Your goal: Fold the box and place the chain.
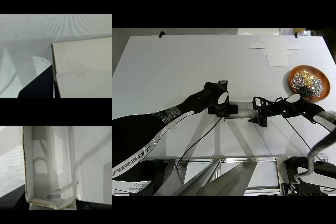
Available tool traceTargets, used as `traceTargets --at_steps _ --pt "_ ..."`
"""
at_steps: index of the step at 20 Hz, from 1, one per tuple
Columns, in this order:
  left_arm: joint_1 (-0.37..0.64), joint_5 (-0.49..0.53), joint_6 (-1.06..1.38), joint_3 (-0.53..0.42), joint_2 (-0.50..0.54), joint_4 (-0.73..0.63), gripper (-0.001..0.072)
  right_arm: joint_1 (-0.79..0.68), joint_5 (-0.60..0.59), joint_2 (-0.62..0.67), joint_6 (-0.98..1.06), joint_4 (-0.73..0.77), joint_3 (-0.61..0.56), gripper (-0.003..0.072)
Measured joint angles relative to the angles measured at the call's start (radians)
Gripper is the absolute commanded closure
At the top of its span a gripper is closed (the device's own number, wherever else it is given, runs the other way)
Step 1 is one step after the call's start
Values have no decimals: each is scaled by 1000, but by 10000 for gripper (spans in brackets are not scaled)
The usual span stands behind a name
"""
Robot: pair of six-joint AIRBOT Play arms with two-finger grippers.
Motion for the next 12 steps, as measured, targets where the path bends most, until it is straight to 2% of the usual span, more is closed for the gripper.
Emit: traceTargets --at_steps 1,3,7,10,12 --pt "0 0 0 0 0 0 706 0 0 0 0 0 0 289" --pt "0 1 2 0 0 2 624 0 0 0 0 0 0 289" --pt "0 3 5 5 -1 2 616 0 -2 0 -1 -1 0 289" --pt "1 -12 11 23 -1 -3 495 0 -1 0 -2 -2 0 289" --pt "4 -34 14 39 -2 -5 495 0 -1 0 -2 -2 0 289"
